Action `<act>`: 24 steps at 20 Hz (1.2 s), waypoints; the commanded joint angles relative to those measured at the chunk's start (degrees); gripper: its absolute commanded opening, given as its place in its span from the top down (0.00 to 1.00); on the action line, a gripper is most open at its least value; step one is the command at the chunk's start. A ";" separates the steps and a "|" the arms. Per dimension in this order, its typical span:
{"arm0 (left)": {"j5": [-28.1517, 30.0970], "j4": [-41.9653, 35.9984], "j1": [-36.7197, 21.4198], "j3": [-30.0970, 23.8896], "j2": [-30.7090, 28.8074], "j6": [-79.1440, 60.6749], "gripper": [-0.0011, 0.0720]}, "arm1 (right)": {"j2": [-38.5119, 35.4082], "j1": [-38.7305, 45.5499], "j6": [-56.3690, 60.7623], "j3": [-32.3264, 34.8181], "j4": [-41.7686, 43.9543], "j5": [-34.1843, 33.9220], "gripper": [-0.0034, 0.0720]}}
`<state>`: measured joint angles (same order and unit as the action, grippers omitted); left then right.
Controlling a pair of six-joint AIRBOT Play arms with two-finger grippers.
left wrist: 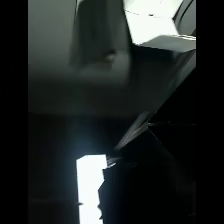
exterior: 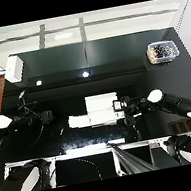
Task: Fold the box and place the chain.
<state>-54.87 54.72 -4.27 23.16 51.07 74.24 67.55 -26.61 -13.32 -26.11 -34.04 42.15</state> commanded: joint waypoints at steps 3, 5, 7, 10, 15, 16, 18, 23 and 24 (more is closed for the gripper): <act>-9.27 -13.42 1.09 -1.25 11.15 -4.24 0.95 | 0.04 -0.07 0.02 0.00 0.00 -0.04 0.21; -4.61 -16.70 5.53 -1.22 13.77 -4.42 0.95 | 0.04 -0.07 0.02 0.00 0.00 -0.04 0.21; -0.52 -18.01 10.14 -1.22 15.26 -4.42 0.95 | 0.04 -0.07 0.02 0.00 0.00 -0.04 0.21; 2.27 -18.32 15.32 -1.22 15.43 -4.33 0.95 | 0.04 -0.07 0.07 0.00 0.02 -0.13 0.21; -0.13 -19.61 17.05 0.11 14.86 -6.78 0.95 | 0.04 -0.07 0.28 0.00 0.20 -0.42 0.21; -1.40 -19.47 17.05 1.05 14.34 -8.50 0.93 | 0.04 -0.07 0.28 0.00 0.20 -0.42 0.21; -2.49 -18.67 17.05 3.08 13.49 -8.50 0.64 | 0.04 -0.07 0.28 0.00 0.20 -0.42 0.21; -3.26 -19.47 17.53 6.10 13.35 -9.64 0.03 | 0.04 -0.07 0.28 0.00 0.20 -0.42 0.21; -3.41 -20.04 18.14 6.40 13.33 -9.66 0.03 | 0.04 -0.07 0.28 0.00 0.20 -0.42 0.21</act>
